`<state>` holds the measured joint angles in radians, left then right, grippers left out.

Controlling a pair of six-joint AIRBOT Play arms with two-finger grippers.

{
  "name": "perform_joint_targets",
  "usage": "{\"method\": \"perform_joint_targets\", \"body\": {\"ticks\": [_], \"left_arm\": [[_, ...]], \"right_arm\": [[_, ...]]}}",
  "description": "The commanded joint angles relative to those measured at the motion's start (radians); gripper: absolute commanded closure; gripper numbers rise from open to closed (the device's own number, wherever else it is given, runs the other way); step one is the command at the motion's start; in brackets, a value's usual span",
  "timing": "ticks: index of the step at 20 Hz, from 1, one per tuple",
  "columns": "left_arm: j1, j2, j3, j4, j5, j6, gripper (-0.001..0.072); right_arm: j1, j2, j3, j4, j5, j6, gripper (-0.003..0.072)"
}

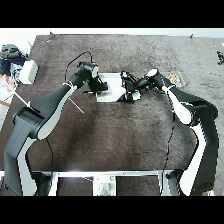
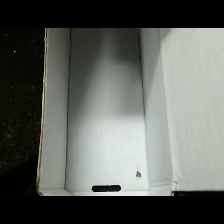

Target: Fold the box and place the chain.

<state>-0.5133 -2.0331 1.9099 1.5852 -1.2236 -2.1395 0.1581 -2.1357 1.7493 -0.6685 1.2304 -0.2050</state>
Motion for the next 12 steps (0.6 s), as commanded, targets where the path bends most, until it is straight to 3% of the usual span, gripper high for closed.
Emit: {"method": "perform_joint_targets", "body": {"ticks": [1,5,6,12], "left_arm": [[-0.002,-0.008,0.001,0.005,0.0,-0.008,0.0616],[-0.002,-0.014,0.001,0.004,-0.011,-0.007,0.0618],[-0.002,-0.014,0.001,0.005,-0.016,-0.006,0.0693],[-0.002,-0.014,0.003,0.005,-0.01,0.003,0.0681]], "right_arm": [[0.0,-0.001,0.0,-0.001,0.003,0.0,0.0154],[0.0,-0.001,0.0,-0.001,0.003,0.0,0.0155],[0.0,-0.001,0.0,-0.001,0.003,0.0,0.0154],[0.0,-0.001,0.0,-0.001,0.003,0.0,0.0154]]}}
